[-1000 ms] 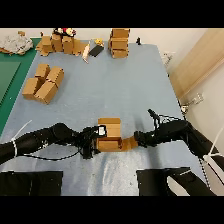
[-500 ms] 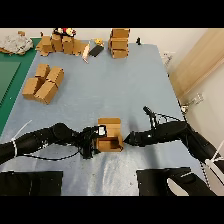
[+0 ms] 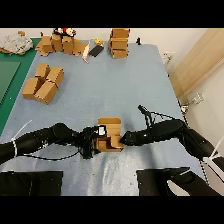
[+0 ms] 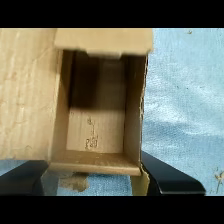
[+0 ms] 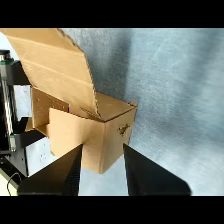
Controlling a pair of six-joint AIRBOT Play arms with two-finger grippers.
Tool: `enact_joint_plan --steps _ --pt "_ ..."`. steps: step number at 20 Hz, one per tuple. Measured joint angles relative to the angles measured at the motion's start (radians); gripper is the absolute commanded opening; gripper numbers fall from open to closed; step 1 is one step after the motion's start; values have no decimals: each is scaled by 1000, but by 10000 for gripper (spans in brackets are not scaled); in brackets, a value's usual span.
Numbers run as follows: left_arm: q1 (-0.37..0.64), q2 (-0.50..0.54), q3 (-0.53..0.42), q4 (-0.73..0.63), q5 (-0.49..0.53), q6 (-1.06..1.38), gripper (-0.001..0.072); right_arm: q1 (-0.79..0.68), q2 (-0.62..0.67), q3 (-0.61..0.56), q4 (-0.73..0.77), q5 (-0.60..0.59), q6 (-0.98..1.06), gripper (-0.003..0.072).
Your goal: Fold the box.
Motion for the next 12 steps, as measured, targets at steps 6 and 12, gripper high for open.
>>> enact_joint_plan --steps 6,12 --pt "0 0 0 0 0 0 518 232 -63 115 -330 38 352 407" --pt "0 0 0 0 0 0 519 443 -195 255 -612 -21 693 407"
